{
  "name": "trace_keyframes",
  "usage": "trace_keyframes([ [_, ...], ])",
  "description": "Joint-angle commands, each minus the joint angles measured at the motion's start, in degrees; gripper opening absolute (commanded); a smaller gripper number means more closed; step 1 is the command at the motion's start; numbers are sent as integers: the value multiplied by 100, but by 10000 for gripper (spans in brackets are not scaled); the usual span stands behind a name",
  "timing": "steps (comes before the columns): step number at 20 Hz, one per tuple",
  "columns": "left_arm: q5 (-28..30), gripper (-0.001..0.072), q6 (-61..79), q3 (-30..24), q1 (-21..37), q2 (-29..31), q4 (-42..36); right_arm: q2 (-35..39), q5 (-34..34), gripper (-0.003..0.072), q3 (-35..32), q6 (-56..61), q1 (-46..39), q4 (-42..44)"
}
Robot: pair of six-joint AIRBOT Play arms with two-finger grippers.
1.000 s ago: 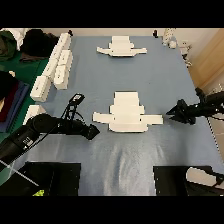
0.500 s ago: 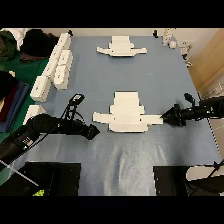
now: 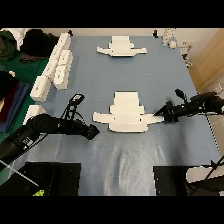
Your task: Fold the box.
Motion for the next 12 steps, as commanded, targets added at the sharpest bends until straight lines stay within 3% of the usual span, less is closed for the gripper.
trace_keyframes([
  [1,2,681,0,-4,-2,2,2,-4,-28,218,94,7,356,116],
  [3,2,681,0,-4,-2,4,0,-2,-31,1,131,4,468,120],
  [8,2,681,0,-4,-2,4,2,402,68,-1,-11,9,955,129],
  [12,81,681,0,0,-2,2,2,1561,802,-1,-922,870,1668,114],
])
